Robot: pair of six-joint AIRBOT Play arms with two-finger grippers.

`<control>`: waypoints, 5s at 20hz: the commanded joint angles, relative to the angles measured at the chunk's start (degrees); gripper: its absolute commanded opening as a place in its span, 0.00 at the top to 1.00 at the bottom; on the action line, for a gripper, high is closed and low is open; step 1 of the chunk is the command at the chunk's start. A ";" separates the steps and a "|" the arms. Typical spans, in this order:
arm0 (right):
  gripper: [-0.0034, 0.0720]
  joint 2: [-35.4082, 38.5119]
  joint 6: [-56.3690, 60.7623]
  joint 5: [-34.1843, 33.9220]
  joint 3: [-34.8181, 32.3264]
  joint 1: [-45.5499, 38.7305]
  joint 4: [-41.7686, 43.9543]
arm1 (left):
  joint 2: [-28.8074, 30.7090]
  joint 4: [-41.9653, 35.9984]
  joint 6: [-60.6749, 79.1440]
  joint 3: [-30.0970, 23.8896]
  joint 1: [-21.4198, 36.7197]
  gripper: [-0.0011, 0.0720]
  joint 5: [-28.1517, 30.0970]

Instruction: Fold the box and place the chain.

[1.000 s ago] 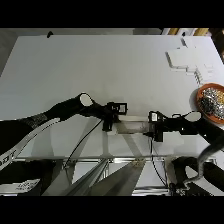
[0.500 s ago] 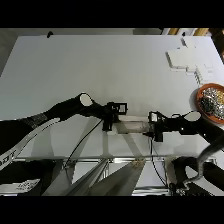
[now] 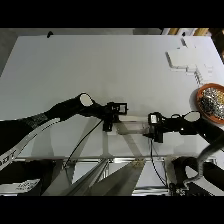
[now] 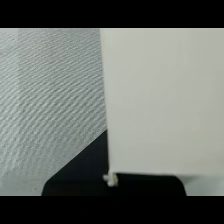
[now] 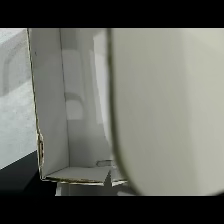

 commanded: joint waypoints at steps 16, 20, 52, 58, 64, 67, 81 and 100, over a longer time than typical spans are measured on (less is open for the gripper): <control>0.16 0.00 -0.28 0.70 0.02 0.02 0.94 | 0.04 0.04 0.00 0.04 0.00 0.97 0.00; 0.05 0.00 -0.46 0.85 0.02 0.02 0.96 | 0.04 0.04 0.00 0.04 0.00 0.97 0.00; 0.42 0.61 -1.29 1.38 0.07 0.00 0.70 | 0.04 0.02 0.00 0.04 0.00 0.97 0.02; 0.42 0.61 -1.29 1.38 0.07 0.00 0.70 | 0.04 -1.51 0.02 0.04 -0.09 0.97 -0.81; 0.42 0.61 -1.29 1.38 0.07 0.00 0.70 | 1.88 -0.92 -0.09 0.04 0.26 0.25 -2.16; 0.42 0.61 -1.29 1.36 0.07 0.00 0.70 | 4.87 3.80 -2.36 0.04 1.20 0.04 -2.21; 0.42 0.61 -1.29 1.38 0.07 0.00 0.70 | 26.75 26.93 -37.99 0.04 -3.23 0.98 -15.28; 0.42 0.61 -1.29 1.36 0.07 0.00 0.70 | -0.81 29.75 -54.27 15.26 -10.58 0.98 7.82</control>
